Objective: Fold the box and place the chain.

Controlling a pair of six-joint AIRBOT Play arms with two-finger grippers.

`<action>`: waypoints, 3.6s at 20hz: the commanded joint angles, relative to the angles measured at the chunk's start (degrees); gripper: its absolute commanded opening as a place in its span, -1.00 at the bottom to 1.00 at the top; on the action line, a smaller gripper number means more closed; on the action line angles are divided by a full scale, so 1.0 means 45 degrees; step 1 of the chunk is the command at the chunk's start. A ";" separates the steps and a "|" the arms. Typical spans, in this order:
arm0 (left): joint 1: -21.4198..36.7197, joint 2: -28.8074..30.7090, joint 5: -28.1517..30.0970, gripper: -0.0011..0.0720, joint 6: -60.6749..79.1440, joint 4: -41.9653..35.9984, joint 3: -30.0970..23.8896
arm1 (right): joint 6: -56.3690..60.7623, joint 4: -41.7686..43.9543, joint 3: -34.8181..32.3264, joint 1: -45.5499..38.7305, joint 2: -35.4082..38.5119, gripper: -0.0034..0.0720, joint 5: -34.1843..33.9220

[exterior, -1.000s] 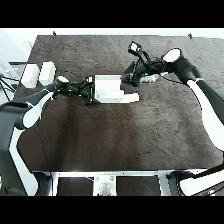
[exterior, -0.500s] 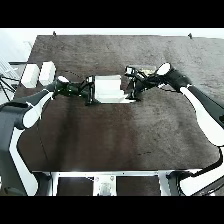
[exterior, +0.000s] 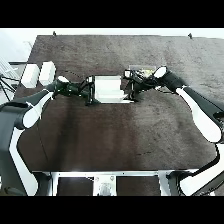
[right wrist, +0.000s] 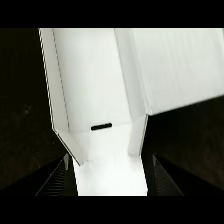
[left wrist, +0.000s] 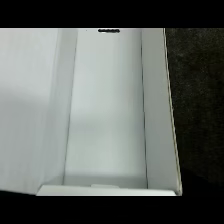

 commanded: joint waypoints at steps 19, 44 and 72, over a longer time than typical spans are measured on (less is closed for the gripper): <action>0.0005 0.0005 0.0000 0.75 0.0000 0.0000 -0.0005 | -0.0806 0.0811 0.0092 0.1205 -0.0515 -0.13 -0.1195; 0.0005 0.0005 0.0000 0.75 0.0000 0.0000 -0.0005 | 0.0811 -0.1394 0.0180 0.0646 -0.0160 -0.58 -0.0291; 0.0005 0.0005 0.0010 0.75 0.0000 0.0005 -0.0005 | 1.1327 0.1355 -0.0151 -0.1802 -0.1506 -0.87 0.1491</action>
